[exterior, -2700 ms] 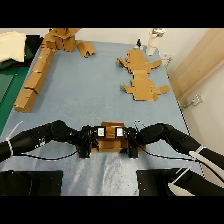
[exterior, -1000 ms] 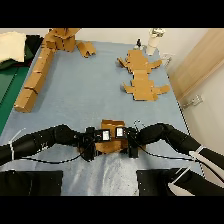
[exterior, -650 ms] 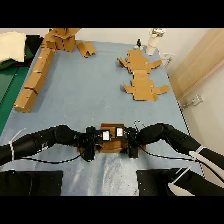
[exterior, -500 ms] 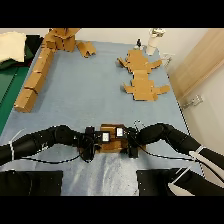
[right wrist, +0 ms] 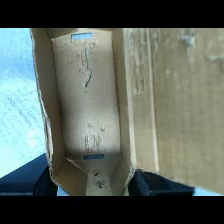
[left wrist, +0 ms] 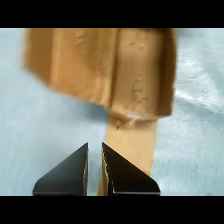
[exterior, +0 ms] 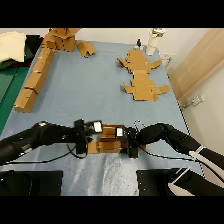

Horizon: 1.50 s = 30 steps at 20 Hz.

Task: Fold the box.

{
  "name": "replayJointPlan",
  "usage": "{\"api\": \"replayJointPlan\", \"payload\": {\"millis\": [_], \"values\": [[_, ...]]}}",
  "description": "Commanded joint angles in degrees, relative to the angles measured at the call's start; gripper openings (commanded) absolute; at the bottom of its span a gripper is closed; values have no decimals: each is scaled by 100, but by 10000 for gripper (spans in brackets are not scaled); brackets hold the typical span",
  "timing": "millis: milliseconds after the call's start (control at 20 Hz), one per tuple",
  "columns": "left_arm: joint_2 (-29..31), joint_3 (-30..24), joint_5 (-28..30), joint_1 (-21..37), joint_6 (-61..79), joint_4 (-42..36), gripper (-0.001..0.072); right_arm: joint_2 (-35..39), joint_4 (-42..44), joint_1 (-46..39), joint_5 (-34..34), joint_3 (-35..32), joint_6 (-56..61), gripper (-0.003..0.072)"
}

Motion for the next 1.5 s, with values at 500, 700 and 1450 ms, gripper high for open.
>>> {"api": "replayJointPlan", "payload": {"millis": [500, 700, 1450], "values": [[28, -11, -2223, 1759, -6052, 721, 13, -2, 0, 0, 0, -4, 0, 504], [-699, -11, -1808, 1759, -5302, -420, 12, -2, 0, -2, 0, -4, 0, 504], [-1137, 2, -1366, 761, -4640, -2072, 12, -2, 0, 0, 0, -4, 0, 504]]}}
